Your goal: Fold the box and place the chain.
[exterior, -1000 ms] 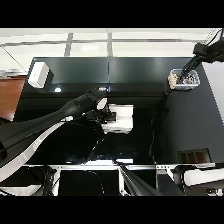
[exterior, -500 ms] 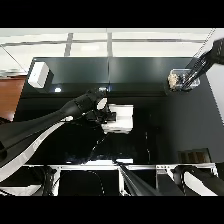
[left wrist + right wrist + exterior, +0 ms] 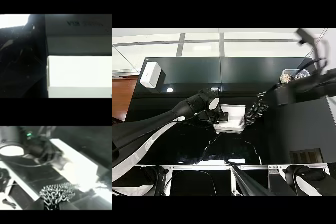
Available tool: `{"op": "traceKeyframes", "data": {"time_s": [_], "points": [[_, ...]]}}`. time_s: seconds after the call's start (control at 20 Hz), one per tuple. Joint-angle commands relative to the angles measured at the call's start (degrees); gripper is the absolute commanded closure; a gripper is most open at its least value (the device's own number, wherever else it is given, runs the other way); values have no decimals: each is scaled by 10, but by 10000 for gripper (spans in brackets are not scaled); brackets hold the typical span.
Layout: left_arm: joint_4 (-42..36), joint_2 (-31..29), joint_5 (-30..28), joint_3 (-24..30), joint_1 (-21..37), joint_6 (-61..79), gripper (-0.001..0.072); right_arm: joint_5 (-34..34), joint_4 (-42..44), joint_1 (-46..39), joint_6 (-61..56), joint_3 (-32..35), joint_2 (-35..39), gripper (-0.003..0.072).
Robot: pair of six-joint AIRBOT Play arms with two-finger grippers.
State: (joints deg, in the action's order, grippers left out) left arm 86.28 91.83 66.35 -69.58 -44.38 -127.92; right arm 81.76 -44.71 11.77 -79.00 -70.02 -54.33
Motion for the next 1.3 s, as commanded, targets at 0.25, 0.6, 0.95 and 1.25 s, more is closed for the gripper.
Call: {"op": "traceKeyframes", "data": {"time_s": [0.25,0.6,0.95,1.25], "points": [[0,0,3,0,0,0,685,-214,37,97,2,141,-66,673],[0,0,2,0,0,0,686,-233,25,111,0,150,-122,506],[0,0,-1,0,0,0,686,-108,-131,30,0,152,-75,428],[16,0,2,-15,0,-22,684,-104,-190,2,-2,165,-30,429]]}}
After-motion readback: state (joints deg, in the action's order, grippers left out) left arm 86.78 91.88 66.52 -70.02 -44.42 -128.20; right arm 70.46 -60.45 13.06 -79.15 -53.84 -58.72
